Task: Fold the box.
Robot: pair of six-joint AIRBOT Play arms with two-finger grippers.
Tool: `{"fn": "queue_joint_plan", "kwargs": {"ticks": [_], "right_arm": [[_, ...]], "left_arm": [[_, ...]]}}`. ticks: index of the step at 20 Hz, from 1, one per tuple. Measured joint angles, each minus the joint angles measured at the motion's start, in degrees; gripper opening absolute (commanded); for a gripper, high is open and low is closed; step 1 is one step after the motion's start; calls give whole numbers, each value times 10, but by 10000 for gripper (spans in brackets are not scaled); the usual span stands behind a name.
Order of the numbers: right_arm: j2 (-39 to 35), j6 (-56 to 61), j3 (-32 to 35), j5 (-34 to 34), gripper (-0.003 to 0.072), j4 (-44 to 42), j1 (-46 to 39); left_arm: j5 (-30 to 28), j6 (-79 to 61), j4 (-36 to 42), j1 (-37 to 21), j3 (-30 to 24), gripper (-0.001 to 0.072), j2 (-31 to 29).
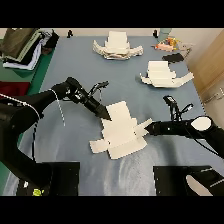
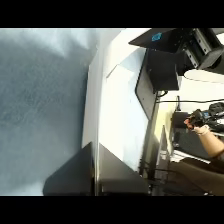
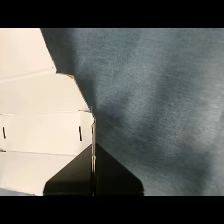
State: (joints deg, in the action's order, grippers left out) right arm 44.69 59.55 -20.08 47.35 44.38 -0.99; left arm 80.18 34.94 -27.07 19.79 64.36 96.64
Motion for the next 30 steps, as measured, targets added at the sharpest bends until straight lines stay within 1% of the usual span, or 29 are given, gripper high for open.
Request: {"fn": "queue_joint_plan", "kwargs": {"ticks": [1,2,3,4,6,8,10,15,18,21,25,30], "right_arm": [[0,0,0,0,4,0,0],[0,0,0,0,77,0,0],[0,2,0,-3,204,-1,0],[0,2,0,-2,228,-1,0],[0,1,0,-2,228,6,0],[0,8,-4,-11,228,31,0],[0,40,-13,-24,228,89,0],[0,175,-39,-53,233,292,-1],[0,218,-46,-66,233,351,-1],[0,242,-49,-73,233,365,-1],[0,269,-50,-82,233,367,-1],[0,293,-50,-94,233,369,-1]], "left_arm": [[-4,-1,-1,1,0,13,0],[-9,-3,-2,2,0,13,0],[-11,-3,-2,3,0,13,0],[-17,-4,0,4,0,12,0],[-20,-8,0,5,3,9,0],[-21,-23,0,7,9,9,-6],[-27,-43,-1,12,14,9,-21],[-55,-93,-33,35,18,9,-65],[-78,-113,-68,57,18,8,-77],[-116,-128,-102,85,18,6,-93],[-171,-156,-133,125,6,6,-145],[-295,-222,-157,176,-71,7,-237]]}}
